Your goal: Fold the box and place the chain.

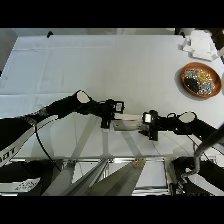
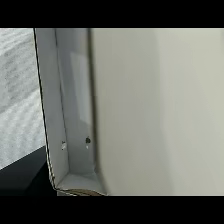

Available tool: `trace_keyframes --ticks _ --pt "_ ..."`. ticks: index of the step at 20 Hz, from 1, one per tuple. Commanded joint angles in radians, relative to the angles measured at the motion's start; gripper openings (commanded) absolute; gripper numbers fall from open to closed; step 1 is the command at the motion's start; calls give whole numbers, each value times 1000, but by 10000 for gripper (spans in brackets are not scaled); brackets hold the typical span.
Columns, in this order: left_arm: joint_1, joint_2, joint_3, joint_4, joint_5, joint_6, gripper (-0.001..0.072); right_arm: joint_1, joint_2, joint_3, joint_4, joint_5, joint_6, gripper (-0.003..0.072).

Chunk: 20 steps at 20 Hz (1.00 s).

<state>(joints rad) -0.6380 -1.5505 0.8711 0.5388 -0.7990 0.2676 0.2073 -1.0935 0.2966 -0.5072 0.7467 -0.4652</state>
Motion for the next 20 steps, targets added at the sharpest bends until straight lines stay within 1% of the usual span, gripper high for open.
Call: trace_keyframes --ticks 1,2,4,6,8,9,20 --pt "0 0 0 0 2 1 15 0 -4 1 7 -6 -15 397" --pt "1 0 0 0 2 1 15 0 -4 1 7 -7 -15 396" --pt "0 0 0 0 2 1 15 0 -4 1 7 -7 -15 370" --pt "0 0 0 0 2 1 15 0 -4 1 7 -9 -15 368" --pt "1 0 0 0 2 1 15 0 -3 1 7 -11 -14 382" --pt "1 0 0 0 2 1 15 0 -3 1 7 -11 -15 414" --pt "0 0 0 0 2 1 15 0 -3 1 7 -6 -14 413"
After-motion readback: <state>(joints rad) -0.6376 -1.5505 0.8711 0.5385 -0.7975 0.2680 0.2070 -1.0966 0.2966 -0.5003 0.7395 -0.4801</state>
